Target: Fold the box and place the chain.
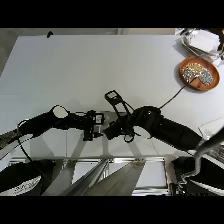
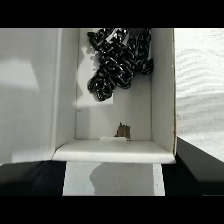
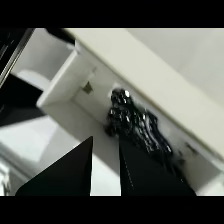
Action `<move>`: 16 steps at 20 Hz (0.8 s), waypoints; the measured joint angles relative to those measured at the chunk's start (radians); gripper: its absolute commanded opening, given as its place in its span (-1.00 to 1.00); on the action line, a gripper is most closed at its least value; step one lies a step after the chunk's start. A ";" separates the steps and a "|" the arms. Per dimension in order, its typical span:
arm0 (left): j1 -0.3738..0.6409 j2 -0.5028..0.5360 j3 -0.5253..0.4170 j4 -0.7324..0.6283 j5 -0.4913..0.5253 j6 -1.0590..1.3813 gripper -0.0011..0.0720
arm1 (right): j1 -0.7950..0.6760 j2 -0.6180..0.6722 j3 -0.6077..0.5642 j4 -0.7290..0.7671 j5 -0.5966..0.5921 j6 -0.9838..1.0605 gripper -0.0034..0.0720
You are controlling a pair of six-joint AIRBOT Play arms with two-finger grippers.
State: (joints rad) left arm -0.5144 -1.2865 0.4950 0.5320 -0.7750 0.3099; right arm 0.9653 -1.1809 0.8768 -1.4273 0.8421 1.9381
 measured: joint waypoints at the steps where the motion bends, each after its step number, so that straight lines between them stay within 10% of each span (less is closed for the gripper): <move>1: 0.000 0.000 0.000 0.000 0.000 0.000 -0.88 | -0.009 0.029 0.000 -0.015 0.032 0.000 -0.41; 4: 0.000 0.000 0.000 0.000 0.000 0.000 -0.88 | -0.062 0.135 0.000 -0.071 0.181 0.000 -0.31; 6: 0.000 0.000 0.000 0.000 0.000 0.000 -0.88 | -0.114 0.189 -0.004 -0.112 0.278 0.002 0.23; 16: 0.000 0.000 0.000 0.000 0.000 0.000 -0.88 | -0.222 0.108 -0.153 -0.129 0.204 -0.023 0.25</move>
State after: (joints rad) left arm -0.5144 -1.2865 0.4950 0.5320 -0.7750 0.3099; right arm 0.7433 -1.0733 0.7235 -1.5558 1.0458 1.9152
